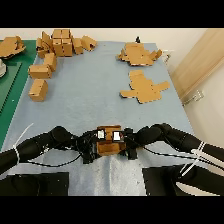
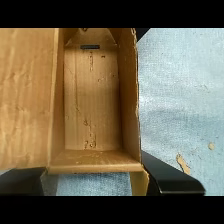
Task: Fold the box.
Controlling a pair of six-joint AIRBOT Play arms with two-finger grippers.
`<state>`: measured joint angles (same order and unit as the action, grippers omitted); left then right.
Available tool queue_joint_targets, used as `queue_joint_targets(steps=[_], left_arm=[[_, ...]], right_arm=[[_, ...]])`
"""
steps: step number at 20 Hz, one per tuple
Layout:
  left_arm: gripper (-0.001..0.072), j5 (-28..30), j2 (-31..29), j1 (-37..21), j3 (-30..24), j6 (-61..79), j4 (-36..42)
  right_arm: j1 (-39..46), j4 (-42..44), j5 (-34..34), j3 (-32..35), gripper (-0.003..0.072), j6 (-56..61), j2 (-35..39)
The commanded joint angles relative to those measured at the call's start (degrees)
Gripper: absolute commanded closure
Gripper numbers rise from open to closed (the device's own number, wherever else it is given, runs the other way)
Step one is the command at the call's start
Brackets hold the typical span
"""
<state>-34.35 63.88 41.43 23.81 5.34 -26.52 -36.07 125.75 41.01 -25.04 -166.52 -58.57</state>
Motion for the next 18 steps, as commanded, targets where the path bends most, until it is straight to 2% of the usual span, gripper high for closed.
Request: queue_joint_targets(steps=[1,5,9,18], left_arm=[[0.0305,-0.2,0.1,0.0,0.0,0.0,-0.2],[0.0304,-0.1,0.1,0.0,0.0,0.0,-0.2],[0.0304,-0.1,0.1,0.0,0.0,0.0,-0.2],[0.0305,-0.1,0.1,0.0,0.0,0.0,-0.1]], right_arm=[[0.0,0.0,0.0,0.0,0.0174,0.0,0.0],[0.0,-0.1,-0.1,0.0,0.0174,0.0,0.0],[0.0,-3.8,-0.5,0.0,0.0174,0.0,0.0],[0.0,-4.5,0.3,0.0,0.0172,0.0,0.1]])
